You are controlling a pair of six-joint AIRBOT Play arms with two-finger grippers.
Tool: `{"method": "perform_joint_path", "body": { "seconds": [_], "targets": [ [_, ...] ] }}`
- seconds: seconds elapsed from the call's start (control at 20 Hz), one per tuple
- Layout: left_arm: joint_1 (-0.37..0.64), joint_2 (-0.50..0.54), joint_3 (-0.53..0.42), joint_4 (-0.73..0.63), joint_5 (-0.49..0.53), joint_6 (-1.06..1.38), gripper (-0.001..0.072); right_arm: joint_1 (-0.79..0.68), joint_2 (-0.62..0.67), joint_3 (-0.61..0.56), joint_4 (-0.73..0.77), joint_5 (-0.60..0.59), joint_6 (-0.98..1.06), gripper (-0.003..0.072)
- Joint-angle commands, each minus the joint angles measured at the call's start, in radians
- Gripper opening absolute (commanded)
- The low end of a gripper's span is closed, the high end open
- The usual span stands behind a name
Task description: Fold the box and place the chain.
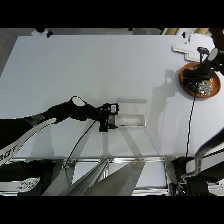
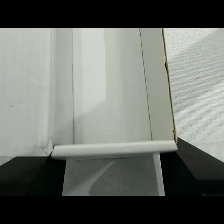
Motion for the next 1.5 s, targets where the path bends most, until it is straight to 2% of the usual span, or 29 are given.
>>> {"method": "perform_joint_path", "body": {
  "seconds": [0.0, 0.05, 0.1, 0.2, 0.25, 0.45, 0.65, 0.95, 1.2, 1.45],
  "targets": [
    [0.0, 0.0, 0.0, 0.0, 0.0, 0.0, 0.017, -0.001, -0.011, 0.0, 0.0, 0.008, 0.001, 0.0192],
    [0.0, 0.0, 0.0, 0.0, 0.0, 0.0, 0.017, -0.001, -0.011, 0.001, 0.0, 0.012, 0.0, 0.0117],
    [0.0, 0.0, 0.0, 0.0, 0.0, 0.0, 0.017, -0.001, -0.011, 0.001, 0.0, 0.021, 0.0, 0.008],
    [0.0, 0.0, 0.0, 0.0, 0.0, 0.0, 0.017, -0.001, -0.01, 0.001, 0.0, 0.032, -0.001, 0.0062],
    [0.0, 0.0, 0.0, 0.0, 0.0, 0.0, 0.017, 0.0, -0.006, 0.001, 0.0, 0.04, -0.006, 0.0021],
    [0.0, 0.0, 0.0, 0.0, 0.0, 0.0, 0.017, 0.0, 0.064, 0.001, 0.0, 0.093, -0.043, 0.0021],
    [0.0, 0.0, 0.0, 0.0, 0.0, 0.0, 0.017, 0.0, 0.217, 0.0, 0.029, 0.231, -0.095, 0.0021],
    [0.0, 0.0, 0.0, 0.0, 0.0, 0.001, 0.017, 0.01, 0.502, 0.0, 0.332, 0.34, -0.166, 0.0021],
    [0.0, 0.0, 0.0, 0.0, 0.0, 0.0, 0.017, 0.108, 0.705, 0.0, 0.341, 0.42, -0.166, 0.0021],
    [0.0, 0.0, 0.0, 0.0, 0.0, 0.0, 0.017, 0.266, 0.822, -0.002, 0.357, 0.459, -0.164, 0.0021]
  ]
}}
